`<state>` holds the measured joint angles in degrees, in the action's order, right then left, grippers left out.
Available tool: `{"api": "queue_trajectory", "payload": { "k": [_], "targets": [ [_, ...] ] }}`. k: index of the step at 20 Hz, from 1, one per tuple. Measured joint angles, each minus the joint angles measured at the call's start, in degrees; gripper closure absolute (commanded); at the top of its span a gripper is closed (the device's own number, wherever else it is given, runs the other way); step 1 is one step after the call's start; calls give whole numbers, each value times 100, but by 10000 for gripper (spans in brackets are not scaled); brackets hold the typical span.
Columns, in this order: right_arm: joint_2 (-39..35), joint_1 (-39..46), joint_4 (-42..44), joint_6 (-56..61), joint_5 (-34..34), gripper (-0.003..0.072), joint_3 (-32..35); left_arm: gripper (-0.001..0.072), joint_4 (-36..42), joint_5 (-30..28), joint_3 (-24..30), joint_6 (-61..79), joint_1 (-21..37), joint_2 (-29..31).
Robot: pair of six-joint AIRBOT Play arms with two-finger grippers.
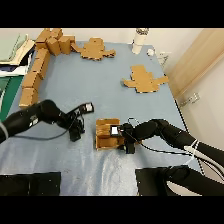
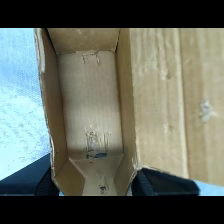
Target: Fold the box.
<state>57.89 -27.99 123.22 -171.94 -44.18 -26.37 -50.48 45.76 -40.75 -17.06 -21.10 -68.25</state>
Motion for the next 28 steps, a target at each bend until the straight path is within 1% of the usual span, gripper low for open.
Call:
{"api": "queue_trajectory", "payload": {
  "k": [3,5,7,12,15,23,28],
  "targets": [
    [0,0,-2,0,0,124,0,-11,570,-308,632,1071,-269,376],
    [0,0,0,0,0,124,0,-11,966,-542,870,1539,-463,442],
    [0,0,0,0,0,124,0,-11,1285,-846,986,1794,-647,413],
    [0,0,0,0,0,124,0,-11,1729,-1244,1093,2079,-1051,210],
    [0,0,0,0,0,124,0,-11,2017,-1419,1110,2223,-1187,149],
    [0,0,0,0,0,124,0,-11,2509,-1528,1117,2549,-1255,101],
    [0,0,0,0,0,124,0,-11,2686,-1539,1117,2675,-1281,-35]
  ]
}}
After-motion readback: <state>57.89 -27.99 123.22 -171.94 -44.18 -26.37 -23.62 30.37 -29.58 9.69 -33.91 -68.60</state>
